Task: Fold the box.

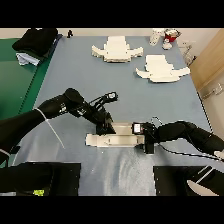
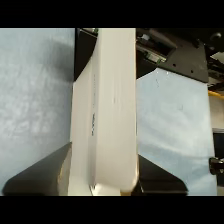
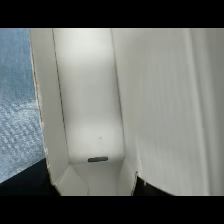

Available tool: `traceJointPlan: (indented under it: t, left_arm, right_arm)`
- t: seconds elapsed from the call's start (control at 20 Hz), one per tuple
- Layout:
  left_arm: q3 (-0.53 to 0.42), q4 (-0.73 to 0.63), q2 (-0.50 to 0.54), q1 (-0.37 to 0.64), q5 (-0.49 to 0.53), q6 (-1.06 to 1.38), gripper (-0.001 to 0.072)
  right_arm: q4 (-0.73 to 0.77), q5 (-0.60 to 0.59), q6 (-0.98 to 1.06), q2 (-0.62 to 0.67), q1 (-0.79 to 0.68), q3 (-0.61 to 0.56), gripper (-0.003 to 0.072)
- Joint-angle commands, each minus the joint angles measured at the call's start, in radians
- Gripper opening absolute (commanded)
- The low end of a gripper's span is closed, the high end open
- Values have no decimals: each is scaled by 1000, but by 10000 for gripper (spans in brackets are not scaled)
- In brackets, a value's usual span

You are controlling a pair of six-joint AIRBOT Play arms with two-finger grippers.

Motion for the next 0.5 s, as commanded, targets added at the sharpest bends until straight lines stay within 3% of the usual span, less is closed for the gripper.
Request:
traceJointPlan:
  t: [0.0, 0.05, 0.1, 0.15, 0.2, 0.3, 0.45]
  left_arm:
    - [6, 196, 82, 64, -32, -278, 424]
    - [6, 236, 105, 89, -72, -376, 422]
    - [6, 252, 119, 108, -122, -464, 312]
    - [5, 250, 123, 120, -183, -523, 30]
    - [3, 246, 122, 120, -242, -533, 14]
    - [-33, 167, 121, 87, -255, -604, 14]
    - [-87, -53, 121, -46, -116, -630, 14]
  right_arm:
    - [1, 0, 1, 0, 1, 0, 508]
    - [1, 0, 1, 0, 1, 0, 508]
    - [1, 0, 1, 0, 1, 0, 508]
    - [1, 0, 1, 0, 1, 0, 508]
    - [1, 0, 1, 0, 1, 0, 508]
    - [1, 0, 1, 0, 1, 0, 508]
    - [1, 0, 1, 0, 1, 0, 509]
